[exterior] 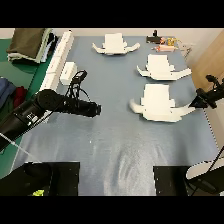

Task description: Fold the box.

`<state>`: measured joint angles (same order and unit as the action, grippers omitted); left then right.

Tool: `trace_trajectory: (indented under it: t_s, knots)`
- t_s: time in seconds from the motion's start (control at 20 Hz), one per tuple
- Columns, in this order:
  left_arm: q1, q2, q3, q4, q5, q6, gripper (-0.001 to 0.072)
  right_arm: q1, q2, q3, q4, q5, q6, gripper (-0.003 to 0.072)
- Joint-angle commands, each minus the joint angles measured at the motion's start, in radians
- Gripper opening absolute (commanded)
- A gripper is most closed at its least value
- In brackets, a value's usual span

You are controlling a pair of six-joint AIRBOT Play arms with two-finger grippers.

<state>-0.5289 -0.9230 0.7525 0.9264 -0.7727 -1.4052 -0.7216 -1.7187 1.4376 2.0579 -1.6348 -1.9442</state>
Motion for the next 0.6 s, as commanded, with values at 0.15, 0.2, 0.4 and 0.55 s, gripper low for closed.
trace_trajectory:
  t_s: [0.15,0.2,0.4,0.55]
  knots:
    - [0.015,0.001,0.002,-0.026,-0.124,-0.027,0.0014,0.207,0.129,-0.123,0.111,0.011,0.121,0.0005]
    - [0.038,0.0,0.002,-0.026,-0.167,-0.027,0.0014,0.25,0.176,-0.167,0.111,0.034,0.147,0.0004]
    - [0.177,0.0,0.0,-0.053,-0.326,0.046,0.0014,0.426,0.424,-0.418,0.084,0.157,0.252,0.0004]
    - [0.268,0.0,-0.01,-0.115,-0.406,0.153,0.0014,0.56,0.602,-0.647,0.034,0.312,0.366,0.0003]
